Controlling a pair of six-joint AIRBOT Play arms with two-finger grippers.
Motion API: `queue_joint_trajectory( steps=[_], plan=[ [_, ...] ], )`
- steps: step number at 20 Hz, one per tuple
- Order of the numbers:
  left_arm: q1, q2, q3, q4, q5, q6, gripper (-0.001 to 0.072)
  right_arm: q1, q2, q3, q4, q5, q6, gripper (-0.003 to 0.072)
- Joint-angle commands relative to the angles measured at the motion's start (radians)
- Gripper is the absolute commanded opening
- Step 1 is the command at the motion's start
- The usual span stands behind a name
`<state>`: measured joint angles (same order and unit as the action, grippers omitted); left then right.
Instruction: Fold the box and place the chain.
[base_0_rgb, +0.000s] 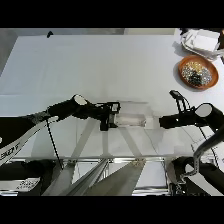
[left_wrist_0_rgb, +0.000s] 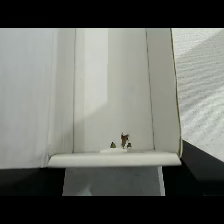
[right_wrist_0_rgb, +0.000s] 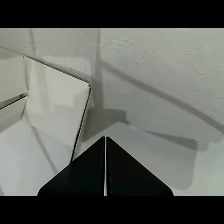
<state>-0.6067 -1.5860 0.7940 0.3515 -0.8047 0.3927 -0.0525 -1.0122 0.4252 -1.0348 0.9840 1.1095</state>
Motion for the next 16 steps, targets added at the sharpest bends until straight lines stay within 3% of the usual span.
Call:
queue_joint_trajectory(
  steps=[1,9,11,15,16],
  plan=[
    [0.001,0.000,0.001,0.000,0.000,0.000,0.0332,-0.009,-0.090,0.000,0.137,0.019,-0.103,0.0010],
    [0.000,0.000,0.001,0.000,0.000,0.000,0.0332,-0.009,-0.093,0.000,0.241,0.028,-0.176,0.0013],
    [0.000,0.000,0.001,0.000,0.000,0.000,0.0332,-0.009,-0.077,0.001,0.274,0.043,-0.176,0.0103],
    [0.000,0.000,0.001,0.000,0.000,0.000,0.0332,-0.009,0.019,0.001,0.274,0.068,-0.175,0.0139],
    [0.000,0.000,0.001,0.000,0.000,0.000,0.0332,-0.009,0.039,0.001,0.276,0.083,-0.175,0.0190]
  ],
)
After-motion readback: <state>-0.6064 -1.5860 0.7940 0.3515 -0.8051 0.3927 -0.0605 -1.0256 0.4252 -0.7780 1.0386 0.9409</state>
